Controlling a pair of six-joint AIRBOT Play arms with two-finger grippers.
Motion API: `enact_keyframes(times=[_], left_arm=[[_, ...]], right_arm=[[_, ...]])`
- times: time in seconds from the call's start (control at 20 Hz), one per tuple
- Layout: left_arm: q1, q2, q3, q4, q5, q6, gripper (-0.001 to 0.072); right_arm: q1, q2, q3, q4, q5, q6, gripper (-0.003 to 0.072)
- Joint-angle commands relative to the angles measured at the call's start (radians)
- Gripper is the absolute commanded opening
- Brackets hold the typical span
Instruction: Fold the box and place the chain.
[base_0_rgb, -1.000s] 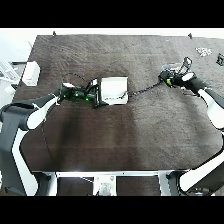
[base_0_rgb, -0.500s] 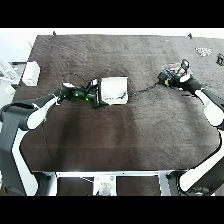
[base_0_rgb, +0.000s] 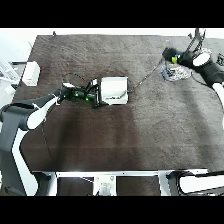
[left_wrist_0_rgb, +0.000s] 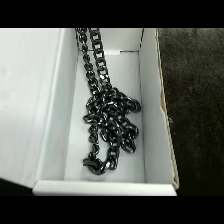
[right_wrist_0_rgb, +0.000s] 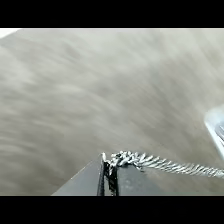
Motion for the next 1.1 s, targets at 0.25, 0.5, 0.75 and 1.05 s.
enact_keyframes(times=[0.25, 0.5, 0.75, 1.05], left_arm=[[-0.001, 0.001, 0.001, 0.0, 0.0, 0.0, 0.0523], [-0.001, 0.001, 0.001, 0.0, 0.0, 0.0, 0.0523], [-0.001, 0.001, 0.001, 0.0, 0.0, 0.0, 0.0523], [-0.001, 0.0, 0.001, 0.0, 0.0, 0.0, 0.0523]], right_arm=[[0.211, 0.294, 0.0, -0.004, 0.014, -0.167, 0.0015], [0.328, 0.346, 0.0, -0.004, 0.014, -0.227, 0.0015], [0.42, 0.35, 0.001, -0.005, 0.015, -0.231, 0.0015], [0.478, 0.35, -0.001, -0.003, 0.015, -0.277, 0.0015]])
